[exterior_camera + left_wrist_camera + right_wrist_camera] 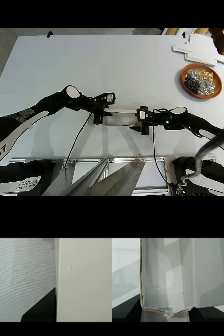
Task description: Fold the box and place the chain.
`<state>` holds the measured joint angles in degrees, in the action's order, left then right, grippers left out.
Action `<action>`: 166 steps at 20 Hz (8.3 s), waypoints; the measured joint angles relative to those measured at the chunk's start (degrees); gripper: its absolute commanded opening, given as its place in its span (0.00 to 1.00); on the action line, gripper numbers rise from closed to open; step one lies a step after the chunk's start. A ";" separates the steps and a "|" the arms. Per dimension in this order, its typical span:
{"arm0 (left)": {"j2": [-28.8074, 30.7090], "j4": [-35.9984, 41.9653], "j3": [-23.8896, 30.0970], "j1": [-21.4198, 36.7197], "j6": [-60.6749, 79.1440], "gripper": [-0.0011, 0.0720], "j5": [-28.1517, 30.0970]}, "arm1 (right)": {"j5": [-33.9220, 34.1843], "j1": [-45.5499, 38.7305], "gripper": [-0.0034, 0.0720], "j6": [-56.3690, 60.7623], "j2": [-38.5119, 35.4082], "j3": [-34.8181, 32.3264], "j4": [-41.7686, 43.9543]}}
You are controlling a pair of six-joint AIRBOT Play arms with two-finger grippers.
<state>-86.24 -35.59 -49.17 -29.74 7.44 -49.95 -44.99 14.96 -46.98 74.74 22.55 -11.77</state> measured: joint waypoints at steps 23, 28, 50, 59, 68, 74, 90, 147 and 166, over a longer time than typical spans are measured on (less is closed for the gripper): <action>0.00 0.02 0.00 0.00 0.00 0.03 0.00 | 0.00 0.00 0.59 0.00 0.00 0.00 0.00; 0.00 0.02 0.00 0.00 0.00 0.03 -0.02 | -0.02 0.00 0.59 0.00 0.00 0.00 0.00; 21.79 -16.83 0.04 4.13 -19.17 0.03 -4.44 | -0.35 0.02 0.59 0.02 0.02 0.02 -0.02; 27.19 -18.71 0.04 -5.33 -22.67 0.02 -14.69 | -0.46 0.02 0.59 0.02 0.02 0.02 0.00; 19.82 -18.86 0.07 -13.70 -24.30 0.02 -0.90 | -0.46 0.02 0.59 0.02 0.02 0.02 -0.02; 13.79 -18.14 0.04 -13.79 -28.57 0.02 14.29 | -0.37 0.02 0.59 0.04 0.02 0.02 -0.02; 15.19 -20.35 0.07 -13.44 -34.84 0.03 23.30 | -0.52 0.02 0.59 0.00 0.02 0.02 -0.07; 9.70 -18.62 9.94 3.96 -7.56 0.33 3.43 | -0.48 0.02 0.59 0.02 0.02 0.02 0.00; 11.96 -14.29 10.12 1.33 2.71 0.33 3.39 | -0.48 0.02 0.59 0.00 0.02 0.02 -0.02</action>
<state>-74.28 -49.89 -39.05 -28.40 10.15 -46.57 -45.47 14.98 -46.98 74.76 22.57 -11.79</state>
